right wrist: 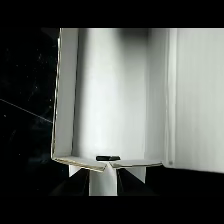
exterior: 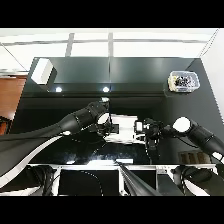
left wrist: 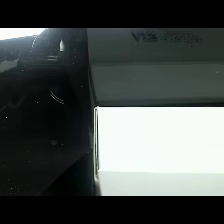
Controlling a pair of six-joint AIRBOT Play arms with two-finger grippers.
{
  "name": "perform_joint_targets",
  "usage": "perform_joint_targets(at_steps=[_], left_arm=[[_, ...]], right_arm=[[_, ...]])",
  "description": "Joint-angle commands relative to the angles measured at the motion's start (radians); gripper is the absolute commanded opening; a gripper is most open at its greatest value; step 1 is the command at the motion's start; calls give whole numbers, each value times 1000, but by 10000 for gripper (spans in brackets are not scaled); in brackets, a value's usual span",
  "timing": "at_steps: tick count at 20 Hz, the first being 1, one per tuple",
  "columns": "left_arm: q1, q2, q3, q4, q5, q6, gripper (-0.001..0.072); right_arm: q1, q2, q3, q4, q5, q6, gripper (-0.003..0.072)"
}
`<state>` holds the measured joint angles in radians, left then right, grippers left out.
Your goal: Fold the box and place the chain.
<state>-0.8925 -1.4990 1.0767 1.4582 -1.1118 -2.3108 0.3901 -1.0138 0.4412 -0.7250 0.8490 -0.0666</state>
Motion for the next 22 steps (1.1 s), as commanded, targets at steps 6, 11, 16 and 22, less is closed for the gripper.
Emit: perform_joint_targets(at_steps=[6,11,16,22], left_arm=[[1,0,0,-4,2,-1,24],[1,0,0,-4,3,-1,23],[1,0,0,-4,2,-1,23],[1,0,0,-4,4,-1,23]], right_arm=[[83,-57,0,161,-159,18,191],[98,-76,0,160,-150,23,189],[98,-76,0,160,-164,40,426],[96,-76,0,141,-182,71,279]])
